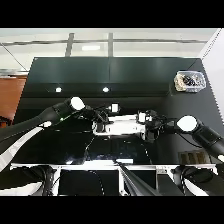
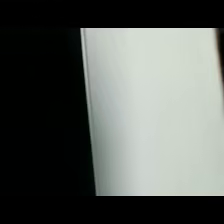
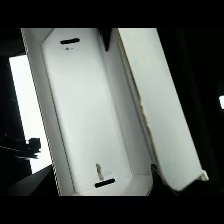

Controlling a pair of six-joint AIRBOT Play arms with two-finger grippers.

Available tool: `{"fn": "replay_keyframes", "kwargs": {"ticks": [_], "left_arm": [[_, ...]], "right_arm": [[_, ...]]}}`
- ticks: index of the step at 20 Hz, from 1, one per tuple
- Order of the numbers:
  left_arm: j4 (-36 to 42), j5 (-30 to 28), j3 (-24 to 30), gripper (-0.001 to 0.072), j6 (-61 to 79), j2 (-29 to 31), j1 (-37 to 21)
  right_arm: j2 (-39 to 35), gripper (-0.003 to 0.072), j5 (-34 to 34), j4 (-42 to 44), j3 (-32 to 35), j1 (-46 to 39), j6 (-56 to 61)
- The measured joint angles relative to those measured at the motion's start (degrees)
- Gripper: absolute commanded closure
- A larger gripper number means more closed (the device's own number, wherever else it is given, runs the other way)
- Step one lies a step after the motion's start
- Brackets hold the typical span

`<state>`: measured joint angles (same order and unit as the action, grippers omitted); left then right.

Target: Fold the box and place the chain.

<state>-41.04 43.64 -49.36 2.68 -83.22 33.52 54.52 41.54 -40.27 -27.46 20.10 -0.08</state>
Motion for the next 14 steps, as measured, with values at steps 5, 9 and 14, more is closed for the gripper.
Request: {"fn": "replay_keyframes", "kwargs": {"ticks": [5, 9, 14], "left_arm": [[-0.09, 0.22, 0.00, 0.0681, 0.13, 0.00, 0.00], [-0.09, 0.28, 0.00, 0.0681, 0.13, 0.00, 0.00], [-0.09, 0.37, 0.00, 0.0681, 0.13, 0.00, 0.00]], "right_arm": [[1.07, -0.0023, 0.57, 3.34, -0.44, -3.74, -2.58], [2.34, -0.0023, 1.55, 5.62, -0.55, -3.41, -4.76], [5.90, -0.0023, 2.16, 5.40, -0.55, -2.08, -8.11]]}}
